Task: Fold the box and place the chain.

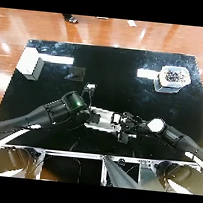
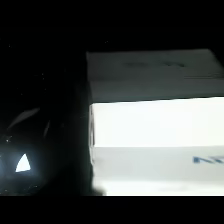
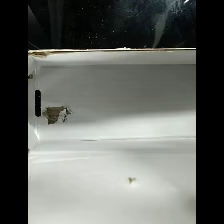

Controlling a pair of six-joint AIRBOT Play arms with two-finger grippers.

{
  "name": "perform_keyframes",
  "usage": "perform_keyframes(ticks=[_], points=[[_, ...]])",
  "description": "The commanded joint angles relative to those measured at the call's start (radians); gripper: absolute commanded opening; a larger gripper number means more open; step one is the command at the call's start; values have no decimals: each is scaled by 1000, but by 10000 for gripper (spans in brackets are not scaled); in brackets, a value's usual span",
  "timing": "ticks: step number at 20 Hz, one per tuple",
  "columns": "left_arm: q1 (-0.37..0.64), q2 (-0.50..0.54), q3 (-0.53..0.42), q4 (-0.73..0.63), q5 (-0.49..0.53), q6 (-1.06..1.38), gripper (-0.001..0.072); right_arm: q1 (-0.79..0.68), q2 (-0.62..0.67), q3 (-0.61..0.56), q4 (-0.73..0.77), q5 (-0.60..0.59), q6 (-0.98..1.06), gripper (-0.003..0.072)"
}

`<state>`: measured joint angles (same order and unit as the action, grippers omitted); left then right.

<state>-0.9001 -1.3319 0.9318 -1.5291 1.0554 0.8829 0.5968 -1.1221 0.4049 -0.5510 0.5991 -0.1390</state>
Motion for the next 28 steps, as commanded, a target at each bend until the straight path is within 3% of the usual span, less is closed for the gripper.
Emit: perform_keyframes(ticks=[1,5,23,25,26,28], points=[[-19,-29,10,-1,11,0,188,-1,0,0,0,-1,0,549],[-24,-84,47,-5,15,-1,196,-1,0,0,0,-1,0,549],[-24,-113,51,-13,36,0,203,-1,0,0,0,-1,0,549],[-24,-113,51,-13,36,0,173,-1,0,0,0,-1,0,549],[-24,-113,51,-13,36,3,36,0,0,0,0,-1,0,549],[-24,-113,52,-16,36,6,22,-1,0,0,0,-1,0,549]])
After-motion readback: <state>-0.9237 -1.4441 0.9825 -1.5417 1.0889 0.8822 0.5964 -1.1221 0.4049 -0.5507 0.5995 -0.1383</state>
